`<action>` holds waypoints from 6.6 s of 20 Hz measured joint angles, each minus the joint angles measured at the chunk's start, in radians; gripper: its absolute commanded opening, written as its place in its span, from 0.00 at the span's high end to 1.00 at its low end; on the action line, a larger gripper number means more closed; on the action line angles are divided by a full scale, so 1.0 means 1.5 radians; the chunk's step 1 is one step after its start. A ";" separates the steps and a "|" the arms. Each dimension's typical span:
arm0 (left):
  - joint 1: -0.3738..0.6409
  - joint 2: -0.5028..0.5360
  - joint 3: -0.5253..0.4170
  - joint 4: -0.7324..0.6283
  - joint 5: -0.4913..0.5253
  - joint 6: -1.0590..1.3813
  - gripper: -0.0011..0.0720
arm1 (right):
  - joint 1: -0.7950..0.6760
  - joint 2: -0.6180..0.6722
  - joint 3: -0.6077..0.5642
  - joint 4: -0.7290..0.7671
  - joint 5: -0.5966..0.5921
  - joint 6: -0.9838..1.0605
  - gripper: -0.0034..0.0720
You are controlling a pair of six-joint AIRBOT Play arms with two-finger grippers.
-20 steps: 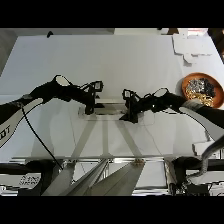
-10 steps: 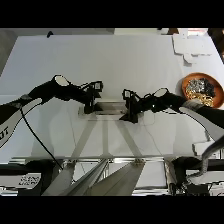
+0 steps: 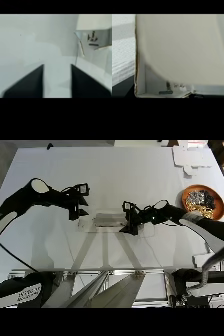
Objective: Fold the box and place the chain.
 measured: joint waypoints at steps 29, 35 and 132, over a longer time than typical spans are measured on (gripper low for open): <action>-0.084 -0.065 -0.001 -0.153 0.182 -0.199 0.86 | 0.000 0.000 0.000 0.000 0.000 -0.001 0.34; -0.062 0.003 -0.016 0.013 0.014 -0.156 0.30 | 0.001 0.000 0.000 0.000 0.000 -0.002 0.34; 0.108 0.225 -0.233 0.003 0.118 -0.518 0.99 | 0.000 0.000 0.000 0.001 0.000 0.000 0.34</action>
